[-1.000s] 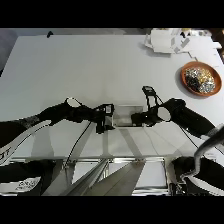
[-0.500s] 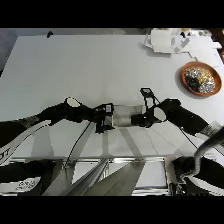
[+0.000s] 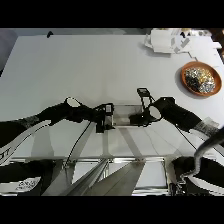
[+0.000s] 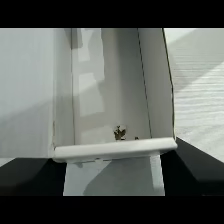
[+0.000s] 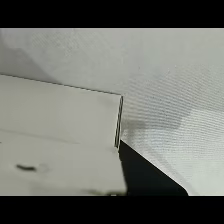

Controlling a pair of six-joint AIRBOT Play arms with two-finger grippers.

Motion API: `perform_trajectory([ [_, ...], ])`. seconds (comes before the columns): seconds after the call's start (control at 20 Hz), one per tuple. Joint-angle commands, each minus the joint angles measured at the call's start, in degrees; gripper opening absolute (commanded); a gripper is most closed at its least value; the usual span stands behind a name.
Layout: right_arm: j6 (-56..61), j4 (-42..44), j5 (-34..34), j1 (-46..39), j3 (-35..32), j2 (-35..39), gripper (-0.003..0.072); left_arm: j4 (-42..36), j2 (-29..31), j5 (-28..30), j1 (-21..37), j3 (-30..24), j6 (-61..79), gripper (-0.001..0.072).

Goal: Fold the box and place the chain.

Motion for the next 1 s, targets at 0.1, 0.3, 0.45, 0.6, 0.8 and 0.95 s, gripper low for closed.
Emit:
perform_trajectory([
  [0.1, 0.55, -1.36, 1.68, 0.42, 0.48, -2.12, 0.0033, 0.04, 0.02, -0.2, 0.0, 0.02, 0.02, 0.0073],
  [0.3, 0.52, -1.84, 1.46, 0.83, 0.48, -2.19, 0.0088, 0.02, 0.04, -0.17, 0.0, 0.02, 0.02, 0.0073],
  [0.45, 0.37, -2.27, 2.71, 0.83, 0.55, -1.05, 0.03, 0.02, 0.04, -0.22, 0.0, 0.02, 0.02, 0.0073],
  [0.6, -5.14, -4.37, 5.84, 0.83, 0.55, 2.75, 0.03, 0.02, 0.04, -0.22, 0.0, 0.02, 0.02, 0.0073],
  [0.8, -9.03, -7.37, 12.79, -0.39, 0.59, 10.62, 0.0302, 0.02, 0.04, -0.2, 0.0, 0.02, 0.02, 0.0073],
  [0.95, -10.8, -6.73, 15.43, -3.69, 2.14, 16.85, 0.0302, 0.02, 0.04, -0.17, 0.0, 0.02, 0.02, 0.0073],
])
